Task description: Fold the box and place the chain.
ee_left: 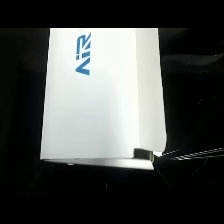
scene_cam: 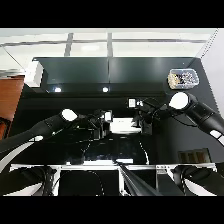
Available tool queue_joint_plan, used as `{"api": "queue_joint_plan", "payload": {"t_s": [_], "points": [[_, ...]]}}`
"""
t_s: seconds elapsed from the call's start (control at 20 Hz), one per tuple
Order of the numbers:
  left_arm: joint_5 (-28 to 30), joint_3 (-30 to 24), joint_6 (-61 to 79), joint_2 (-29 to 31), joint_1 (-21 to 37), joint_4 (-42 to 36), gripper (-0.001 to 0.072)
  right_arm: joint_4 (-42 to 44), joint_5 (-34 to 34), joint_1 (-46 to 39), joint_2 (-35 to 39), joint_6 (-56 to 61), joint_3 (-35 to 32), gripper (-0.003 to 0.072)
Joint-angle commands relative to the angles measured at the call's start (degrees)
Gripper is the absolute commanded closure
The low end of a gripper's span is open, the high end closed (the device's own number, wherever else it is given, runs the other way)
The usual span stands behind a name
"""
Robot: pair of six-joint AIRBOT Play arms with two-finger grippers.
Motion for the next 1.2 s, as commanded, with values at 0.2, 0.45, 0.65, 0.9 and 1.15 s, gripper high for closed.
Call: {"api": "queue_joint_plan", "payload": {"t_s": [0.2,0.45,0.65,0.9,1.15], "points": [[0.0,0.0,0.2,0.0,0.0,0.0,0.0380,-0.1,-1.6,0.1,0.2,1.8,0.0,0.0519],[0.0,0.0,0.2,0.0,0.0,0.0,0.0380,-0.2,-1.4,0.1,1.4,1.8,0.0,0.0519],[0.0,0.0,0.2,0.0,0.0,0.0,0.0380,-0.1,-1.2,0.1,1.4,1.8,0.0,0.0520],[0.0,0.0,0.2,0.0,0.0,0.0,0.0380,-0.1,-1.4,0.1,1.3,2.7,0.0,0.0520],[0.0,0.0,0.2,0.0,0.0,0.0,0.0380,-0.2,-1.4,0.1,1.3,2.7,0.0,0.0569]]}}
